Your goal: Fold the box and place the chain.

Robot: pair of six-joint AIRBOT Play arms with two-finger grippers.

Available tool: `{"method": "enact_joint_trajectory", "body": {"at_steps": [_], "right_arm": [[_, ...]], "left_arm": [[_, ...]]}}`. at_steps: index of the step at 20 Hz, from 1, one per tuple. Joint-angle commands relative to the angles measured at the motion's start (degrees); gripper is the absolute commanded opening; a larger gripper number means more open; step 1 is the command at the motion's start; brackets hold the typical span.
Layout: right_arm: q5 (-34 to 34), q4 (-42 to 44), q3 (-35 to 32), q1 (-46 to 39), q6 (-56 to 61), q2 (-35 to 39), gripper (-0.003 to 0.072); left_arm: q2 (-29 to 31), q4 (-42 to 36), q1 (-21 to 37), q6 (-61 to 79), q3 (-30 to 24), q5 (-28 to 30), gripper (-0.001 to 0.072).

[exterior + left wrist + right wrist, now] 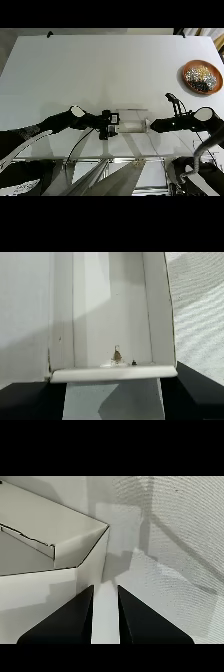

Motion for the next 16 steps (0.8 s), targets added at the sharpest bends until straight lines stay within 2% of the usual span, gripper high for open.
{"method": "enact_joint_trajectory", "body": {"at_steps": [1, 7, 10, 16], "right_arm": [[0.0, 0.2, 0.7, 0.5, 0.0, 0.3, 0.0184], [2.1, 0.1, 2.5, 0.5, 0.0, 0.4, 0.0191], [3.0, 0.1, 3.1, 0.5, 0.2, 0.5, 0.0305], [3.3, -1.2, 5.5, 4.3, 1.0, 0.6, 0.0307]], "left_arm": [[0.0, 0.0, 0.0, 0.0, 0.0, 0.0, 0.0255], [0.0, 0.0, 0.0, 0.0, 0.0, 0.0, 0.0255], [0.0, 0.0, 0.0, 0.0, 0.0, 0.0, 0.0255], [0.0, 0.0, 0.0, 0.0, 0.0, 0.0, 0.0255]]}}
